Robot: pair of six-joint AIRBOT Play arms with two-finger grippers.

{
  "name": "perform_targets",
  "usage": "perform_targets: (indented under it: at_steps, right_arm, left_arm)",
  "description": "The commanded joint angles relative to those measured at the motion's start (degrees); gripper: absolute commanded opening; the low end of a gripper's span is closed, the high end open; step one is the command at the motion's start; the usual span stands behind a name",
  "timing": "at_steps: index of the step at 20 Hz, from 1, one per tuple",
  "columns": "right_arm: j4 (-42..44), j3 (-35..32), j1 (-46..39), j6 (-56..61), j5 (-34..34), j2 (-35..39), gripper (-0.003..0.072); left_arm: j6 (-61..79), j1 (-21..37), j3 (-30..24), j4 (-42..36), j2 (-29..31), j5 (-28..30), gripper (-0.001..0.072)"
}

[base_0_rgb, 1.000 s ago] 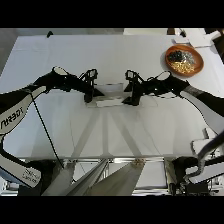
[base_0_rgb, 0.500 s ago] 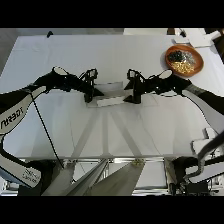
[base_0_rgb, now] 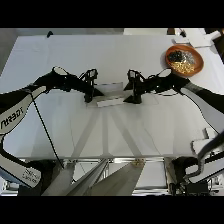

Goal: Fold the box and place the chain.

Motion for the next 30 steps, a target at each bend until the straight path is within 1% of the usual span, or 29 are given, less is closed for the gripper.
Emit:
perform_targets:
  at_steps: [1, 6, 14, 19, 23, 26, 30]
  right_arm:
    - [0.24, 2.38, -0.66, -1.01, 4.00, -1.40, 0.0697]
    - [3.56, 3.21, 0.24, -2.60, 3.87, -3.19, 0.0697]
    - [0.87, 3.13, 1.20, -2.71, 4.15, -3.80, 0.0697]
    - [1.20, 2.99, 2.64, -3.21, 4.07, -3.85, 0.0697]
    - [1.64, 0.28, 2.99, -3.13, 3.32, -3.61, 0.0696]
    - [3.50, 0.24, 2.99, -2.43, 1.16, -3.61, 0.0696]
    - [3.50, 0.24, 2.99, -2.56, 1.27, -3.61, 0.0696]
  left_arm:
    - [-0.04, -0.02, -0.02, -0.02, 0.02, 0.02, 0.0014]
    - [-0.04, -0.02, -0.02, 0.00, 0.02, 0.02, 0.0014]
    - [-0.04, -0.02, -0.02, -0.02, 0.02, 0.02, 0.0014]
    - [-0.04, -0.02, -0.02, 0.00, 0.02, 0.02, 0.0014]
    - [-0.04, -0.02, -0.02, 0.00, 0.02, 0.02, 0.0014]
    - [-0.04, -0.02, -0.02, -0.02, 0.02, 0.02, 0.0014]
    - [-0.04, -0.02, -0.02, -0.02, 0.02, 0.02, 0.0014]
